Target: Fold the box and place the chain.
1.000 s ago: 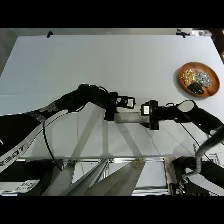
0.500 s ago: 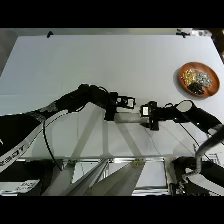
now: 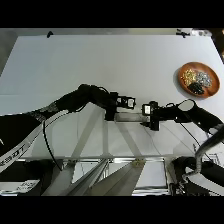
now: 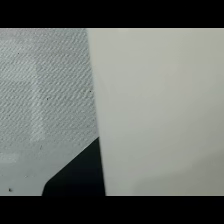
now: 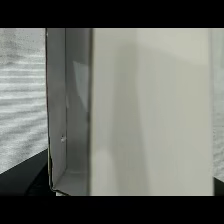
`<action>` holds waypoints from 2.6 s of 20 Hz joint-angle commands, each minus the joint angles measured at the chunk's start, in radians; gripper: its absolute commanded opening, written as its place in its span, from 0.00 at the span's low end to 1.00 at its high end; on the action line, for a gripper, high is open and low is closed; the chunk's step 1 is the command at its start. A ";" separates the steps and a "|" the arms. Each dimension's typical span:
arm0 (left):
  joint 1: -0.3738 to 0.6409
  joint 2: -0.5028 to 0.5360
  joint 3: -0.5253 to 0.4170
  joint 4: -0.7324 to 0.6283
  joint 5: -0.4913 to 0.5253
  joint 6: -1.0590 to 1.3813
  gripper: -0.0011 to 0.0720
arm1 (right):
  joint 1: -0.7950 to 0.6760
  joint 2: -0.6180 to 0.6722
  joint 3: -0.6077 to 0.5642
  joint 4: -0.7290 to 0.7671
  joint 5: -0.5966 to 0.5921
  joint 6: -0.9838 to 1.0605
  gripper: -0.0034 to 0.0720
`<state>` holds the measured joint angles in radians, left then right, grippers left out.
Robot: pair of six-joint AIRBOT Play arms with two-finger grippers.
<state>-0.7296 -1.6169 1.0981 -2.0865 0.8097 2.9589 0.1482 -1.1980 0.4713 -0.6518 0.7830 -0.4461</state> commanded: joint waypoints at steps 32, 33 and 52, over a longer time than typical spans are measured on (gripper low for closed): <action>0.000 0.000 0.000 0.000 0.002 0.000 0.04 | -0.103 -0.092 0.000 0.160 0.074 -0.001 0.77; 0.000 0.000 0.000 0.000 0.002 0.000 0.04 | -0.113 -0.092 0.000 0.160 0.074 -0.001 0.77; 0.000 0.000 0.000 0.000 0.002 0.000 0.04 | -0.107 -0.134 0.000 0.220 0.096 -0.166 0.97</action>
<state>-0.7296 -1.6173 1.0981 -2.0861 0.8124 2.9589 0.0391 -1.3247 0.4713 -0.4458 0.8768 -0.5968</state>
